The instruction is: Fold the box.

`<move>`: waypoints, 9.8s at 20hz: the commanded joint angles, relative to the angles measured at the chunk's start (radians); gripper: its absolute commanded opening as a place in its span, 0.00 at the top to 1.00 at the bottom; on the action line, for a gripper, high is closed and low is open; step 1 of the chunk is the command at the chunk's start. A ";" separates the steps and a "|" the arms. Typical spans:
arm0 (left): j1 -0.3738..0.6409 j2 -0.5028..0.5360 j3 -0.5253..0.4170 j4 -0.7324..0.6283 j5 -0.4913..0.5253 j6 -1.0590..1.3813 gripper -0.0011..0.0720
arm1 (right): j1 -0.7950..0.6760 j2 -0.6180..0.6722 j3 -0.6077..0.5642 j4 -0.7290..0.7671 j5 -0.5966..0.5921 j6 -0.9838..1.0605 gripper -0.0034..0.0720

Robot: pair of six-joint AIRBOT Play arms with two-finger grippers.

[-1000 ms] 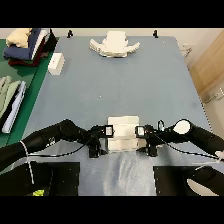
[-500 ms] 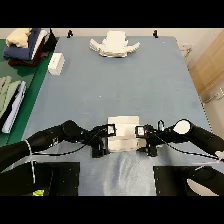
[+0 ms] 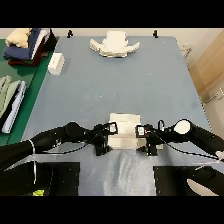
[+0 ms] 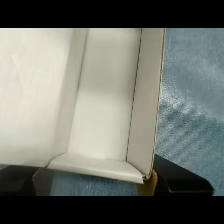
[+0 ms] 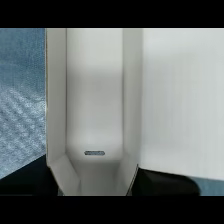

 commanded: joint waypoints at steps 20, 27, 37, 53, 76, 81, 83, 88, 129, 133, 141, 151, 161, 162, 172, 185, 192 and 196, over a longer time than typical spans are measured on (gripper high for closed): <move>-0.001 -0.003 0.000 0.003 -0.078 0.127 0.06 | 0.001 0.001 0.000 0.000 0.003 0.000 0.28; -0.001 -0.003 0.000 0.004 -0.066 0.127 0.21 | 0.001 0.001 0.000 0.000 0.003 0.000 0.28; -0.001 -0.003 0.000 0.004 -0.060 0.127 0.46 | 0.001 0.001 0.000 0.000 0.003 -0.001 0.28; -0.001 -0.003 0.000 0.004 -0.063 0.127 0.46 | 0.001 0.001 0.000 0.000 0.003 -0.001 0.28; -0.001 -0.003 0.000 0.003 -0.063 0.127 0.46 | 0.001 0.029 0.002 -0.019 0.077 0.000 0.03; -0.001 -0.003 0.000 0.004 -0.063 0.127 0.46 | 0.001 0.036 0.002 -0.019 0.012 0.029 0.00; -0.001 -0.003 0.000 0.004 -0.063 0.127 0.46 | 0.001 0.036 0.002 -0.043 -0.014 0.117 0.00; -0.001 -0.003 0.000 0.003 -0.063 0.127 0.46 | 0.001 0.043 0.002 -0.084 -0.016 0.171 0.00; -0.001 -0.003 0.000 0.003 -0.063 0.127 0.46 | 0.004 0.458 0.002 -0.161 -0.038 2.093 0.03; -0.001 -0.003 0.000 0.003 -0.063 0.127 0.46 | 0.004 0.435 0.002 -0.018 -0.050 2.014 0.57; 0.000 -0.003 0.002 0.006 -0.017 0.163 0.46 | 0.004 0.436 0.002 0.113 -0.048 1.928 0.70; -0.001 -0.003 0.002 0.007 -0.071 0.160 0.46 | 0.016 0.238 0.008 0.356 -0.094 1.617 0.93; -0.001 -0.003 0.002 0.007 -0.068 0.160 0.46 | 0.016 -0.199 0.169 0.416 -0.054 1.340 0.93; -0.001 -0.003 0.002 0.007 -0.068 0.160 0.46 | 0.016 -0.210 0.169 0.401 -0.050 1.340 0.93; -0.001 -0.003 0.002 0.007 -0.068 0.160 0.46 | 0.016 -0.215 0.169 0.292 -0.040 1.342 0.93; -0.001 -0.003 0.002 0.007 -0.068 0.160 0.46 | 0.014 -0.113 0.263 0.247 0.008 1.297 0.95; -0.001 -0.003 0.002 0.006 -0.068 0.160 0.46 | 0.016 0.212 0.311 -0.272 0.273 1.419 0.95; -0.001 -0.003 0.002 0.007 -0.068 0.160 0.46 | 0.016 0.344 0.241 -0.344 0.567 1.187 0.37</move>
